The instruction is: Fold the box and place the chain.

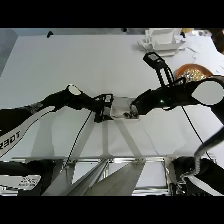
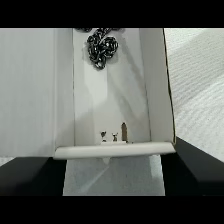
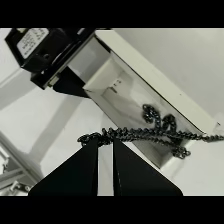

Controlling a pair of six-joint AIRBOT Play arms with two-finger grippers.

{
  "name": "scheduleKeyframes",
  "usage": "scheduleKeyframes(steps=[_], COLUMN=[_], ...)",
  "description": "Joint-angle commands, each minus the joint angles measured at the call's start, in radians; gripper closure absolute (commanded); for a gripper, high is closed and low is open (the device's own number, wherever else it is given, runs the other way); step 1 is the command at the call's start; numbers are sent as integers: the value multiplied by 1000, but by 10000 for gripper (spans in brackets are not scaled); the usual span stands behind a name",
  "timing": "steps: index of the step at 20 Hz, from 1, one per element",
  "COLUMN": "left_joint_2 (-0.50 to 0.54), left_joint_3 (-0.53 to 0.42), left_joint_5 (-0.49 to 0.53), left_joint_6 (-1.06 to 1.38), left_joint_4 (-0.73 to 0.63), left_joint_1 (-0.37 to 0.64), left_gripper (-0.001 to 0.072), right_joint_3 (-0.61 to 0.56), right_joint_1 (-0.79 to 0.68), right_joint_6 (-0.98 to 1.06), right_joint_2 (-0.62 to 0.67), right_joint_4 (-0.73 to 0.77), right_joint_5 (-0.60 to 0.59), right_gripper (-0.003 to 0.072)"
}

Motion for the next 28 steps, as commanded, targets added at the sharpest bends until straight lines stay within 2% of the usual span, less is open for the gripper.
scheduleKeyframes(steps=[1, 8, 10, 15, 16, 17, 18, 19, 22, 25, 28], left_joint_2=[1, 1, 1, 1, 1, 1, 1, 1, 1, 1, 1], left_joint_3=[1, 1, 1, 1, 1, 1, 1, 1, 1, 1, 1], left_joint_5=[0, 0, 0, 0, 0, 0, 0, 0, 0, 0, 0], left_joint_6=[0, 0, 0, 0, 0, 0, 0, 0, 0, 0, 0], left_joint_4=[0, 0, 0, 0, 0, 0, 0, 0, 0, 0, 0], left_joint_1=[1, 1, 1, 1, 1, 1, 1, 1, 1, 1, 1], left_gripper=[459, 459, 459, 459, 459, 459, 459, 459, 459, 459, 459], right_joint_3=[1, -1, -1, -1, -1, -1, -1, -1, 6, 67, 117], right_joint_1=[9, 9, 9, 9, 9, 9, 9, 9, 8, 8, 8], right_joint_6=[-36, 46, 74, 74, 73, 71, 70, 70, 57, 10, 33], right_joint_2=[1, -29, -69, -200, -216, -230, -239, -241, -214, -144, -71], right_joint_4=[59, -20, -39, -43, -47, -48, -50, -56, -64, -92, -266], right_joint_5=[-12, -81, -100, -60, -51, -38, -22, -14, -8, 6, -54], right_gripper=[667, 667, 667, 664, 645, 580, 550, 548, 549, 550, 553])
